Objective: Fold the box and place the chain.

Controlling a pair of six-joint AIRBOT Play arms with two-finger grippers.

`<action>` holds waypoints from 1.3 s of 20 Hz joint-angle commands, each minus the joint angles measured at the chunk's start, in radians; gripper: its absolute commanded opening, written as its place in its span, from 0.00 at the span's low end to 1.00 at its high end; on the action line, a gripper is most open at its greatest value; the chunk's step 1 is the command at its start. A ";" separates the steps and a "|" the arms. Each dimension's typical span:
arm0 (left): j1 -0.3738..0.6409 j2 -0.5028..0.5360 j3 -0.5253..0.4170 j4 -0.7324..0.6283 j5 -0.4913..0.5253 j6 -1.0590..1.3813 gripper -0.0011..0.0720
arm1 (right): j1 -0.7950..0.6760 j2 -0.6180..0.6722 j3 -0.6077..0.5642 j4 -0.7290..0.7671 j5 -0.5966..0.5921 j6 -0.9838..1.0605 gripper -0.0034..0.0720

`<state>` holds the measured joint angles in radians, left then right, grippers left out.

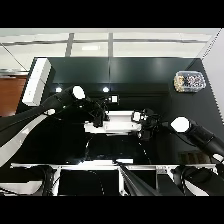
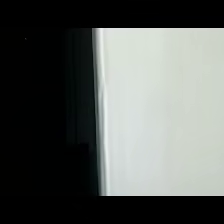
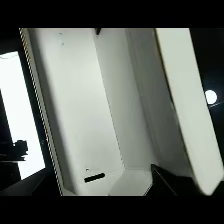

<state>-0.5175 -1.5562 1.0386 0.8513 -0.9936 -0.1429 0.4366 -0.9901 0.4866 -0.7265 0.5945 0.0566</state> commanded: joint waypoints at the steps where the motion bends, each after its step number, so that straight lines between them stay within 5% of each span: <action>1: 0.000 0.000 0.000 0.000 -0.001 0.001 0.04 | -0.041 0.000 0.001 0.045 -0.030 -0.058 0.99; 11: -0.005 0.000 0.000 -0.021 0.090 0.007 0.04 | -0.105 -0.079 0.001 0.278 0.083 -0.303 0.99; 26: -0.004 0.000 -0.042 -0.056 0.122 0.065 0.04 | -0.105 -0.203 0.001 0.201 0.119 -0.368 0.99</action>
<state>-0.5220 -1.5555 0.9966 0.7994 -0.8738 -0.0795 0.3313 -1.1728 0.4877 -0.4961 0.7101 -0.2977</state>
